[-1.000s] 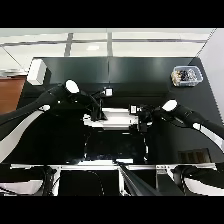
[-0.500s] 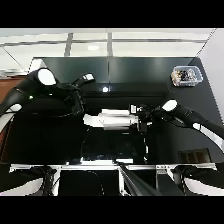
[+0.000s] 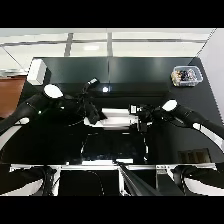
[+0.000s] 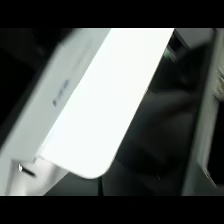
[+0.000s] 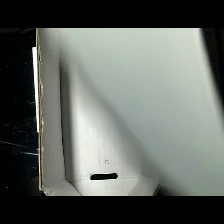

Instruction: Fold the box and place the chain.

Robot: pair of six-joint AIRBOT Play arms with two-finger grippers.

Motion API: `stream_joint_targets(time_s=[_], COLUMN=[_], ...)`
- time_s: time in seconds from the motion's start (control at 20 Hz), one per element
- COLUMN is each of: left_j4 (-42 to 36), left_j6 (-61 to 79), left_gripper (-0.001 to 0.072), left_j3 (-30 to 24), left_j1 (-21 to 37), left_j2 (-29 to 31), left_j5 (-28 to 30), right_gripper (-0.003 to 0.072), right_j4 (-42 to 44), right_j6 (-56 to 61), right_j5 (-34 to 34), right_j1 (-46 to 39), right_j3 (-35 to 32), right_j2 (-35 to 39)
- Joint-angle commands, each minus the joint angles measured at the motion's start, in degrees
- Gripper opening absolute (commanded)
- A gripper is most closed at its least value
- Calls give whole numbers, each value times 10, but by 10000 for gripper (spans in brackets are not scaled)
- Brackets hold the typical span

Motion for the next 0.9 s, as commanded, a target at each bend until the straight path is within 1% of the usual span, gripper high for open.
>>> stream_joint_targets(time_s=[0.0, 0.1, 0.15, 0.2, 0.35, 0.5, 0.6, 0.7, 0.85], left_j4=[-29, -27, -24, -23, -13, -12, -8, 15, 40], left_j6=[16, 16, 16, 16, 15, 14, 14, 14, 10], left_gripper=[23, 23, 23, 23, 23, 23, 23, 23, 22], left_j3=[-10, -10, -10, -10, -8, -8, -6, 11, 44], left_j1=[-26, -23, -21, -20, -17, -17, -16, -7, 18], left_j2=[-1, -9, -17, -30, -78, -105, -105, -97, -59], left_j5=[202, 254, 259, 252, 191, 143, 142, 141, 127], right_gripper=[159, 159, 159, 159, 159, 159, 159, 159, 159], right_j4=[-2, -2, -1, -2, -2, -1, -2, -1, -2], right_j6=[0, 0, 0, 0, 0, 0, 0, 0, 0], right_j5=[3, 3, 3, 3, 3, 3, 3, 3, 3], right_j1=[1, 1, 1, 1, 1, 1, 1, 1, 1], right_j3=[0, 0, 0, 0, 0, 0, 0, 0, 0], right_j2=[0, 0, 0, 0, 0, 0, 0, 0, 0])
